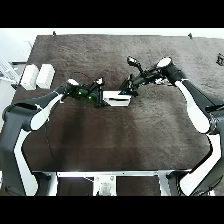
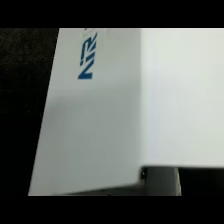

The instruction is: Fold the box and place the chain.

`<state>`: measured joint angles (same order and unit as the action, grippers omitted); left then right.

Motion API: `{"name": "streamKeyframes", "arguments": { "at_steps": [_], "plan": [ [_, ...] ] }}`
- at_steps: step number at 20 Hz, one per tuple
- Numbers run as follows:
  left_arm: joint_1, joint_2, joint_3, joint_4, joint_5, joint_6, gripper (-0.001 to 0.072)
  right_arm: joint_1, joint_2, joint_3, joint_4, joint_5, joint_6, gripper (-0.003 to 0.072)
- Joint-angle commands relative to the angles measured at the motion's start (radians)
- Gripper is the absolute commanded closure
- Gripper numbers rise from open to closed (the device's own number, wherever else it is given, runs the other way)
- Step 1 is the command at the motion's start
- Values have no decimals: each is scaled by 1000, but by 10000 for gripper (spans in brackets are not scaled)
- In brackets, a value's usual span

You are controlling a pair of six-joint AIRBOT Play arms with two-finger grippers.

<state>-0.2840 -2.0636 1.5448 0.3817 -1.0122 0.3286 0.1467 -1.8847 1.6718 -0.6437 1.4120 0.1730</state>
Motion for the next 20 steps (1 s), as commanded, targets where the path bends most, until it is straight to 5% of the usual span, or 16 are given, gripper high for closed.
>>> {"name": "streamKeyframes", "arguments": {
  "at_steps": [1,9,18,19,20],
  "plan": [
    [0,0,0,0,-1,0,368,-14,38,-38,5,-51,-13,342],
    [0,0,0,0,-1,0,367,-13,74,-171,175,-126,-141,377],
    [0,0,0,0,-1,0,368,13,107,-278,176,-220,-276,381],
    [0,0,0,0,-2,0,368,14,103,-279,172,-220,-280,364],
    [0,0,0,0,-2,0,368,14,99,-279,172,-224,-283,228]
  ]
}}
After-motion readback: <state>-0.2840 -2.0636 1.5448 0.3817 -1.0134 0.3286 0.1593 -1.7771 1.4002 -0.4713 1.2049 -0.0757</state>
